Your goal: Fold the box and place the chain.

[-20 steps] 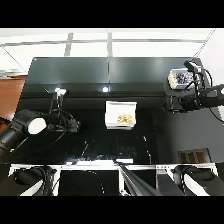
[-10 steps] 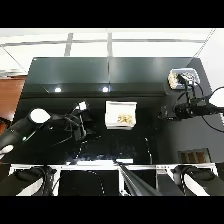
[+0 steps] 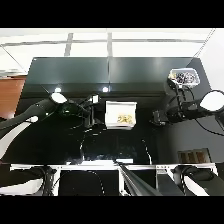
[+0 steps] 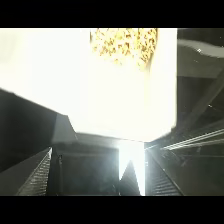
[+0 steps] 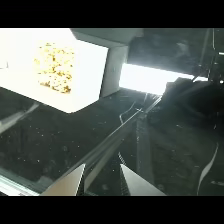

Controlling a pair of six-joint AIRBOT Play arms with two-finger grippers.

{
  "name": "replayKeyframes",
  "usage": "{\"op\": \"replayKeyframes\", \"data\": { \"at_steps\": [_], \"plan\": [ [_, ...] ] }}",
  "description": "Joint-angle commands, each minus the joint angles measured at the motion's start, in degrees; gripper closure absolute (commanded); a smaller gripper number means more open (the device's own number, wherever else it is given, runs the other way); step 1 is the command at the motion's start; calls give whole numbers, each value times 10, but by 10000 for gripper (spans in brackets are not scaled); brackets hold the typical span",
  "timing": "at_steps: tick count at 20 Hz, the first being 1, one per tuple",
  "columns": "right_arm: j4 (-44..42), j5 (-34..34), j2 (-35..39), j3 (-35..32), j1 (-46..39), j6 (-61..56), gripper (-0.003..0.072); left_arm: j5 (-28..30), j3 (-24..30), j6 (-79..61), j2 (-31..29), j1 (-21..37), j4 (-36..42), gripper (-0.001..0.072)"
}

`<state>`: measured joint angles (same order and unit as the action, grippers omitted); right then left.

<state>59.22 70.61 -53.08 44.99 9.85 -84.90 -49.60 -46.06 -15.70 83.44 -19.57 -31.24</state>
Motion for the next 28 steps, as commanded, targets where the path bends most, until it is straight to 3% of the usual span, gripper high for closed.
{"op": "replayKeyframes", "data": {
  "at_steps": [1,11,15,24,26,27,28],
  "plan": [
    [-2,-15,0,0,11,-1,416,-13,-20,-19,26,-3,2,-3],
    [2,-43,0,0,11,-1,417,-17,-20,-16,27,-34,1,-2],
    [9,-46,0,0,11,-1,417,-17,-20,27,27,-34,-39,-3],
    [10,-73,0,-1,11,-1,417,30,-20,27,29,-87,13,3],
    [10,-99,-4,-3,11,-1,417,50,-20,27,29,-94,13,90],
    [10,-130,-9,-6,11,-1,416,51,-20,26,29,-94,13,230],
    [9,-172,-16,-7,11,1,413,51,-20,27,29,-94,13,274]
  ]
}}
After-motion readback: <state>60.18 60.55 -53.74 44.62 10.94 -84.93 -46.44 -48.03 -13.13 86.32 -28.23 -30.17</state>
